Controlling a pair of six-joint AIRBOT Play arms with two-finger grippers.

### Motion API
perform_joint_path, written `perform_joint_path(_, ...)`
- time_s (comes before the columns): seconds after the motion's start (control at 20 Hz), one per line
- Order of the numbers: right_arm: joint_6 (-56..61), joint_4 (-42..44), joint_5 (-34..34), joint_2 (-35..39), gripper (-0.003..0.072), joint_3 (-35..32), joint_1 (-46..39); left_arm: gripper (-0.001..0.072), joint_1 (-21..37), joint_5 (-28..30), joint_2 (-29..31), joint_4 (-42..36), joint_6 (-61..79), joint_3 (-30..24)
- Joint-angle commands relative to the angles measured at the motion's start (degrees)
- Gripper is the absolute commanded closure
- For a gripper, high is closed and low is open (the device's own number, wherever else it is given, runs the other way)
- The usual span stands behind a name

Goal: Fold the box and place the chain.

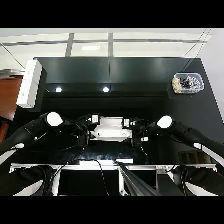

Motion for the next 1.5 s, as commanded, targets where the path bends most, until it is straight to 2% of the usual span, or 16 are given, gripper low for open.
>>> perform_joint_path(0.0, 0.02, 0.02, 0.02, 0.0, 0.0227, 0.0, 0.02, 0.0391, 0.0, -1.18, 0.02, -0.98, 0.0, 0.0)
perform_joint_path(0.05, 0.02, 0.02, 0.02, 0.0, 0.0227, 0.0, 0.02, 0.0503, 0.0, -1.18, 0.02, -0.98, 0.02, 0.0)
perform_joint_path(0.2, 0.02, 0.02, 0.02, 0.0, 0.0227, 0.0, 0.02, 0.0539, 0.0, -0.07, 0.02, -0.96, 0.04, 0.0)
perform_joint_path(0.4, 0.02, 0.02, 0.02, 0.0, 0.0227, 0.0, 0.02, 0.0539, 0.0, 0.72, 0.02, -0.83, 1.73, 0.0)
perform_joint_path(0.65, 0.02, 0.02, 0.0, 0.0, 0.0227, 0.0, 0.02, 0.0539, 0.0, 0.68, 0.02, -4.39, 1.73, 0.0)
perform_joint_path(1.1, 0.02, 0.02, 0.0, 0.0, 0.0227, 0.0, 0.02, 0.0587, -1.22, 1.29, -1.27, -7.21, 1.75, 0.0)
perform_joint_path(1.3, 0.02, 0.02, -0.02, 0.0, 0.0227, 0.0, 0.02, 0.0587, -4.7, 5.9, -1.38, -7.06, 1.73, 0.0)
perform_joint_path(1.45, 0.04, 0.04, -0.02, 0.0, 0.0227, 0.0, 0.02, 0.0586, -4.96, 7.87, -1.38, -6.88, 1.66, -0.02)
